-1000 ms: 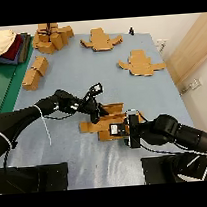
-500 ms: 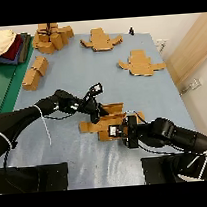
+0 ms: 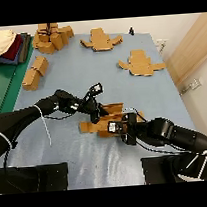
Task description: Fold the box.
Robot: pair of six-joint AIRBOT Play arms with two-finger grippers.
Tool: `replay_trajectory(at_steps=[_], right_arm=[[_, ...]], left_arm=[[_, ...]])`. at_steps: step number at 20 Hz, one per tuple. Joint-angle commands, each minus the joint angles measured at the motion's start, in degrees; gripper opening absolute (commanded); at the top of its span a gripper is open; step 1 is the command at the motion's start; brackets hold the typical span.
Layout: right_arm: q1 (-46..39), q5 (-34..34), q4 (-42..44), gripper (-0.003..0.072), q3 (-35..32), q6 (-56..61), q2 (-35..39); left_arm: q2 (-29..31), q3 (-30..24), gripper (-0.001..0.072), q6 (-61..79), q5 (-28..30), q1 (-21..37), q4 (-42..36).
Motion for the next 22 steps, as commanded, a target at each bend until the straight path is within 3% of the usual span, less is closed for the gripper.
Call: replay_trajectory(at_steps=[1, 6, 12, 16, 19, 22], right_arm=[[0.0, 0.0, -1.4, 0.0713, 0.3, 2.8, 3.6], [-2.9, 1.7, -4.8, 0.0713, 0.3, 5.4, 3.6], [-7.1, 4.8, 1.6, 0.0713, 0.3, -2.2, 2.2], [-14.7, 5.4, 17.5, 0.0713, 0.8, -20.2, 1.5], [-21.2, 0.9, 33.9, 0.0713, 3.5, -39.3, -1.8], [-26.0, -6.3, 42.3, 0.0713, 7.3, -49.5, -6.8]], left_arm=[[0.0, 0.0, 0.0014, 0.0, 0.0, 0.0, 0.0], [0.0, 0.0, 0.0014, 0.0, 0.0, 0.0, 0.0], [0.0, 0.0, 0.0014, 0.0, 0.0, 0.0, 0.0], [0.0, 0.0, 0.0014, 0.0, 0.0, 0.0, 0.0], [0.0, 0.0, 0.0015, 0.0, 0.0, 0.0, 0.0], [0.0, 0.0, 0.0014, 0.0, 0.0, 0.0, 0.0]])
